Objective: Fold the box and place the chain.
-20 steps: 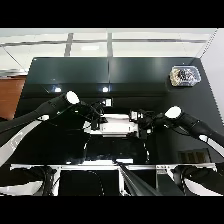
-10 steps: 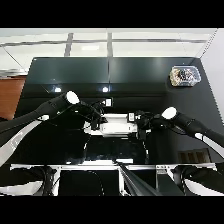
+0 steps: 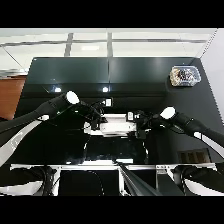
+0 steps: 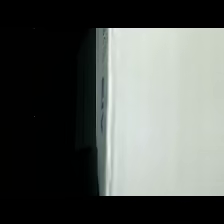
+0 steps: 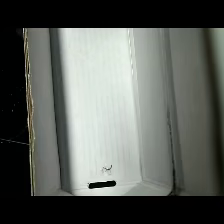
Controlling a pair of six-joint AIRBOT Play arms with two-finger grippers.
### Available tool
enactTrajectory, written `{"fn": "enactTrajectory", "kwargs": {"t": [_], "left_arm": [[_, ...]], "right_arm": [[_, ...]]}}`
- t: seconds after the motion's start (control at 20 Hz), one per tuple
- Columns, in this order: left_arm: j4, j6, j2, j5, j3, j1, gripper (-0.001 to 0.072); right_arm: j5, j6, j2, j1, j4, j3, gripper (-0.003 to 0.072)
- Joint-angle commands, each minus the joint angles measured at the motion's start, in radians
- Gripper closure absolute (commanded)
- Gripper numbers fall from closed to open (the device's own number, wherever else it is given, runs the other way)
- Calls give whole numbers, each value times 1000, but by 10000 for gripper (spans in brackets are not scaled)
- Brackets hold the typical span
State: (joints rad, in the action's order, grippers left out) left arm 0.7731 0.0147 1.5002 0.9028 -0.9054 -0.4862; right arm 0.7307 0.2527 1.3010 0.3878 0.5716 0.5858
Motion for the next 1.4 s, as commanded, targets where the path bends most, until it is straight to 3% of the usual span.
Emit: {"fn": "enactTrajectory", "kwargs": {"t": [0.0,0.05,0.15,0.3,0.4,0.45,0.5,0.55,0.6,0.65,0.7,0.8,0.9,1.05,1.2,1.25,1.35], "left_arm": [[0,21,-2,-3,-1,1,621],[0,34,-7,-7,-1,1,490],[5,45,-38,-4,-3,8,376],[24,163,-130,-4,-3,42,-6],[118,311,-216,33,-3,79,-4],[174,400,-252,74,-3,97,-1],[227,515,-283,139,-3,118,11],[256,652,-298,225,-2,141,117],[240,776,-295,317,10,167,357],[180,811,-284,388,38,187,674],[74,793,-268,433,80,201,681],[-178,715,-249,401,175,193,681],[-390,597,-246,259,232,166,681],[-607,403,-246,44,236,141,682],[-538,450,-245,-267,237,110,683],[-466,530,-240,-320,237,101,683],[-333,675,-214,-309,236,100,683]], "right_arm": [[-2,-5,1,1,5,1,133],[-2,-5,1,1,5,1,248],[-2,-5,1,1,5,1,254],[-2,-5,1,1,5,1,254],[-2,-5,1,1,5,1,254],[-2,-5,1,1,5,1,255],[-2,-5,1,1,5,1,363],[0,-5,1,1,5,1,519],[-1,-5,1,1,5,1,517],[-1,-5,1,1,5,1,517],[2,-6,1,0,6,1,517],[5,-6,1,-1,8,1,517],[5,-6,1,-1,8,1,517],[5,-6,1,-1,8,1,517],[5,-6,1,-1,8,1,517],[5,-6,1,-1,8,1,517],[5,-6,1,-1,8,1,517]]}}
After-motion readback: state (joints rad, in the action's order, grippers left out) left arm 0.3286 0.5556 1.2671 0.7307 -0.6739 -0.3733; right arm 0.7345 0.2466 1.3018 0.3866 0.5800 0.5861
